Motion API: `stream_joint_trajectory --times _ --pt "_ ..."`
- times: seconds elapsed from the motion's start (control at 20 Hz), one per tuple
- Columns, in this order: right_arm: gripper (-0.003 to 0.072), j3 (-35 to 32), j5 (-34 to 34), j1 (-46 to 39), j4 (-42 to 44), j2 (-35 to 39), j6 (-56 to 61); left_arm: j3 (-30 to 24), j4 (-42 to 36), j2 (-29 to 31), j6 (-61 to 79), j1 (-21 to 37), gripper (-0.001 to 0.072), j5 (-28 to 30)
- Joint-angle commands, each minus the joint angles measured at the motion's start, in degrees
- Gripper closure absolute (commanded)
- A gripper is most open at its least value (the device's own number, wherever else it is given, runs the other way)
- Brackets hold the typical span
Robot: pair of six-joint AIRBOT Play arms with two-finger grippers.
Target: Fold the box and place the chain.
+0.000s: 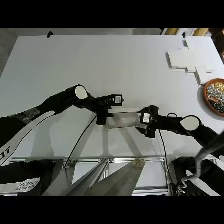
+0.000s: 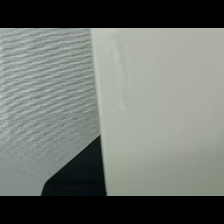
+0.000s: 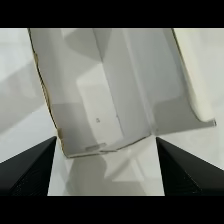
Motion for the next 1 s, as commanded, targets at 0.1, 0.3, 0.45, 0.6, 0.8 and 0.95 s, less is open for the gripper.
stream_joint_trajectory --times 0.1,0.3,0.45,0.6,0.8,0.95 --pt "0.0 0.02 4.37 -5.31 2.71 -2.82 -3.08 0.04 0.02 0.04 0.02 0.0 0.0699 0.0" --pt "0.0001 0.02 8.63 -5.29 9.25 -5.27 -10.47 0.04 0.02 0.04 0.02 0.0 0.0699 0.02" --pt "0.0001 0.5 8.9 -5.31 9.55 -7.54 -11.85 0.02 0.02 0.04 0.02 0.0 0.0699 0.0" --pt "0.0001 2.84 9.9 -5.31 10.43 -11.63 -11.82 0.04 0.02 0.04 0.04 0.0 0.0699 0.0" --pt "0.0 5.68 11.28 -6.29 10.36 -16.28 -11.82 0.02 0.02 0.04 0.02 0.0 0.0699 0.0" --pt "0.0 6.14 11.8 -8.2 9.4 -17.14 -11.85 0.02 0.02 0.04 0.02 0.0 0.0699 0.0"
